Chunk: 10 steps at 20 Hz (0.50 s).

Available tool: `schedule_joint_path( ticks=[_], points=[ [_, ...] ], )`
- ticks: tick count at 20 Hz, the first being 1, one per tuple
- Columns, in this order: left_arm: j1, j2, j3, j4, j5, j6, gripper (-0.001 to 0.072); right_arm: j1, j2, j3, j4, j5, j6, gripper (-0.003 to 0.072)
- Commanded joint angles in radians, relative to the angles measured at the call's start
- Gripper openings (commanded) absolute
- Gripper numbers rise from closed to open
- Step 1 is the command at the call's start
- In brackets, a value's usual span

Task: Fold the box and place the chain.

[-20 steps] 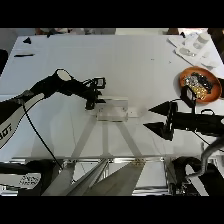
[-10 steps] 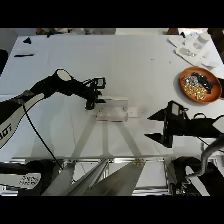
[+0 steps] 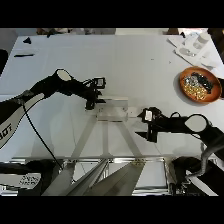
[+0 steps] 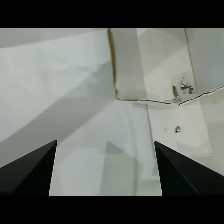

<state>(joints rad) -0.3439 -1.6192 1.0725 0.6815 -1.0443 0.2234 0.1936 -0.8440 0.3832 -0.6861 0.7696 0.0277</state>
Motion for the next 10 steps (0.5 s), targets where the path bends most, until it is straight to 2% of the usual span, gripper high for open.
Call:
schedule_joint_path(
  ticks=[1, 3, 7, 10],
  points=[
    [0.0, 0.0, 0.001, 0.0, 0.0, 0.0, 0.0008, 0.016, -0.148, -0.001, 0.196, -0.109, -0.201, 0.0685],
    [0.0, 0.0, 0.001, 0.0, 0.0, 0.0, 0.0008, 0.044, -0.209, -0.001, 0.249, -0.162, -0.244, 0.0685],
    [0.0, 0.0, 0.001, 0.0, 0.0, 0.0, 0.0008, 0.13, -0.297, -0.001, 0.334, -0.352, -0.265, 0.0685],
    [0.0, 0.0, 0.001, 0.0, 0.0, 0.0, 0.0008, 0.13, -0.306, 0.003, 0.468, -0.4, -0.274, 0.0685]
  ],
)
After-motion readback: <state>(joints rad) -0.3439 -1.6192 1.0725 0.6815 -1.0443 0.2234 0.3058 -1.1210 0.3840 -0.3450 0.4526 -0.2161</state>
